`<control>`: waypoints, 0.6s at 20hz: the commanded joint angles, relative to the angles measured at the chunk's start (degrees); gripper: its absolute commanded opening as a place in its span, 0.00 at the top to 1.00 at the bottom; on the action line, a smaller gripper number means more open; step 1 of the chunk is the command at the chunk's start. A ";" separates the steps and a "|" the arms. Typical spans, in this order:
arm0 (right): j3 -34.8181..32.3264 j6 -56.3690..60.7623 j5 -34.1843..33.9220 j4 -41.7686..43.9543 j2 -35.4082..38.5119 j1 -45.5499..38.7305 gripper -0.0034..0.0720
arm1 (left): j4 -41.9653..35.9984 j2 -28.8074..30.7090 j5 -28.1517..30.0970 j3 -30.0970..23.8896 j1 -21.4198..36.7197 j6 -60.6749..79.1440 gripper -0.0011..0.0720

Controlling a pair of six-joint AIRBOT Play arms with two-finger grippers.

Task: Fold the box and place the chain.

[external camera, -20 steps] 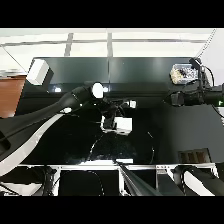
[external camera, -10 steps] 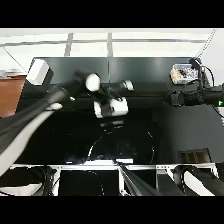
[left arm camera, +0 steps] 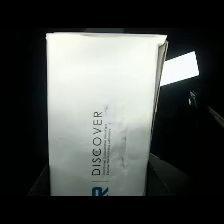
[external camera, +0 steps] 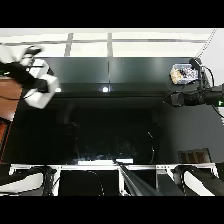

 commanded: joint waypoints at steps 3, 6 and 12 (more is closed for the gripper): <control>0.07 0.22 0.09 0.00 0.04 0.00 0.94 | -3.52 -1.62 5.55 -3.04 21.70 -0.87 0.44; 0.07 1.07 0.22 0.02 0.04 0.00 0.93 | -7.56 -3.91 13.33 -2.97 22.91 6.60 0.45; 0.07 3.87 2.67 0.00 0.04 0.00 0.94 | -9.88 -11.85 18.01 -0.50 17.38 13.38 0.44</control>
